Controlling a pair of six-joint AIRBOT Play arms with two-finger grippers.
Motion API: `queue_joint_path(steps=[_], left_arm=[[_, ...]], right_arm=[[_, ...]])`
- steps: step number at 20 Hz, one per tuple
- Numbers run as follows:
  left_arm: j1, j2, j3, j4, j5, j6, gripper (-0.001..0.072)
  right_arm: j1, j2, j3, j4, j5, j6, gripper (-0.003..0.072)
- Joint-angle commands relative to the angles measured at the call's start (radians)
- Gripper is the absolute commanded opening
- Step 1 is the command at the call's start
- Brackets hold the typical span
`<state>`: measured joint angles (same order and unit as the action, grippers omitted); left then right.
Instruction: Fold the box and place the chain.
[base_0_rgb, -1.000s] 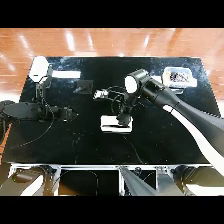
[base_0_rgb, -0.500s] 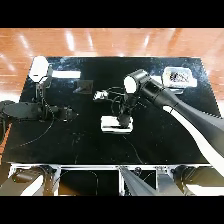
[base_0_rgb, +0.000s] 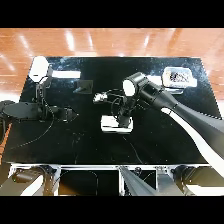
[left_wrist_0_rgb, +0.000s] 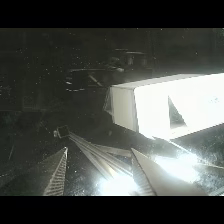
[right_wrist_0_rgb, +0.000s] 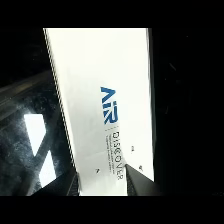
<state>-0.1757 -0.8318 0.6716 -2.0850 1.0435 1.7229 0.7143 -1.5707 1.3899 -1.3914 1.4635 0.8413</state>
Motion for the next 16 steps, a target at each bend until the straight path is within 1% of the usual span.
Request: queue_joint_path(steps=[1,5,12,13,14,16], left_arm=[[-0.001,0.000,0.000,0.000,0.000,0.000,0.0509],[-0.001,0.000,0.000,0.000,0.000,0.000,0.0509],[-0.001,0.000,0.000,0.000,0.002,0.000,0.0509],[-0.001,0.000,0.000,0.000,0.002,0.000,0.0509],[-0.001,0.000,0.000,0.000,0.002,0.000,0.0509],[-0.001,0.000,0.000,0.000,0.002,0.000,0.0509]], right_arm=[[0.001,-0.001,-0.001,-0.005,0.003,0.003,0.0347],[0.000,-0.001,-0.001,-0.005,0.061,-0.008,0.0348],[0.001,-0.001,-0.001,0.000,0.057,-0.007,0.0350],[0.001,-0.001,-0.001,0.000,0.053,-0.002,0.0428],[0.001,-0.001,-0.001,-0.001,0.042,0.008,0.0455],[0.001,-0.001,-0.001,0.000,0.033,0.008,0.0455]])
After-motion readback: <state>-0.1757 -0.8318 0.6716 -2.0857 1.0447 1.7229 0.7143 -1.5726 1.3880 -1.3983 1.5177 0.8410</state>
